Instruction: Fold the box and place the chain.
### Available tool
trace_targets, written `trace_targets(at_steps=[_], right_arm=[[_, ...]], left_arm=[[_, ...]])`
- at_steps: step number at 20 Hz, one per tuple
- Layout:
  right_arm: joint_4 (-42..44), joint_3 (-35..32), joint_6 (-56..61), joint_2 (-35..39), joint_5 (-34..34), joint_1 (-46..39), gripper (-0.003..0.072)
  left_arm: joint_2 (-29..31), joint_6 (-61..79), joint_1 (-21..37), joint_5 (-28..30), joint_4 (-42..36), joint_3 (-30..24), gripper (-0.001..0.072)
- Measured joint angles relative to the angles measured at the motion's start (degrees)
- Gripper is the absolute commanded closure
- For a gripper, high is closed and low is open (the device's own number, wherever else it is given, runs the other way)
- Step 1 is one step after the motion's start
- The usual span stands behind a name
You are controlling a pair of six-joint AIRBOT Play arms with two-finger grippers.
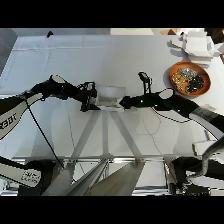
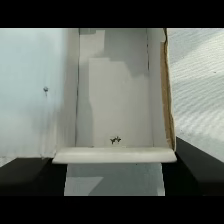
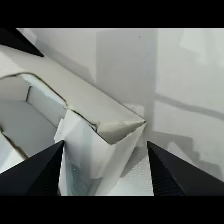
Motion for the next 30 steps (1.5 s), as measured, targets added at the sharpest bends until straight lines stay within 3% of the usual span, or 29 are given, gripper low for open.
trace_targets(at_steps=[13, 21, 30], right_arm=[[-15.39, 6.38, 15.08, 0.31, 5.25, 3.91, 0.0111], [-36.87, 7.23, 37.59, 0.31, 2.67, 6.54, 0.0108], [-44.48, 15.08, 42.77, 0.31, 8.20, 8.50, 0.0088]], left_arm=[[0.00, 0.02, 0.00, -0.04, 0.02, 0.00, 0.0385], [0.00, -0.09, 0.00, 0.00, 0.00, 0.00, 0.0385], [0.00, 0.02, 0.00, -0.02, 0.00, 0.00, 0.0385]])
